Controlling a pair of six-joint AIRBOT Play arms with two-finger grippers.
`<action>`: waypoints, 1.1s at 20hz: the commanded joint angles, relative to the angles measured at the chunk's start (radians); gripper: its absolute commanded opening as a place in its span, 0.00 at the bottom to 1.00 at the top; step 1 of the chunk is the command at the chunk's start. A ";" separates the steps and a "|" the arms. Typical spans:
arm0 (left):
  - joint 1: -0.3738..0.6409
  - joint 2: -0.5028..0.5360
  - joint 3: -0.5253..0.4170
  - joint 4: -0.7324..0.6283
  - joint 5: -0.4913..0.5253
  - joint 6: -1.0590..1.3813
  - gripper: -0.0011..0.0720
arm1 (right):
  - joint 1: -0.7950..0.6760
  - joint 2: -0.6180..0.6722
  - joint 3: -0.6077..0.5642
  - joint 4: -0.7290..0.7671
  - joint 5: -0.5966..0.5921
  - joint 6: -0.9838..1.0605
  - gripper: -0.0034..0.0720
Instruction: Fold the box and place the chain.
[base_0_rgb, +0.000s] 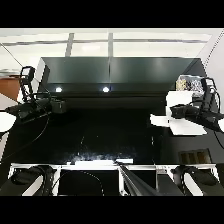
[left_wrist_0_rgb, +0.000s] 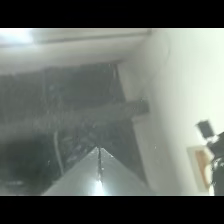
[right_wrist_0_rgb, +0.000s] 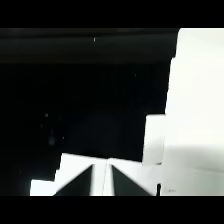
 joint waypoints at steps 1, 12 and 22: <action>0.000 -0.016 -0.001 -0.069 0.092 0.000 0.81 | -0.003 -0.005 0.000 -0.008 -0.131 0.015 0.98; 0.000 -0.034 0.000 -0.105 0.045 0.001 0.98 | -0.875 -0.572 0.517 -0.291 0.193 0.187 0.97; 0.000 -0.034 0.000 -0.105 0.046 0.000 0.98 | -0.958 -0.938 0.594 0.115 0.683 -0.414 0.97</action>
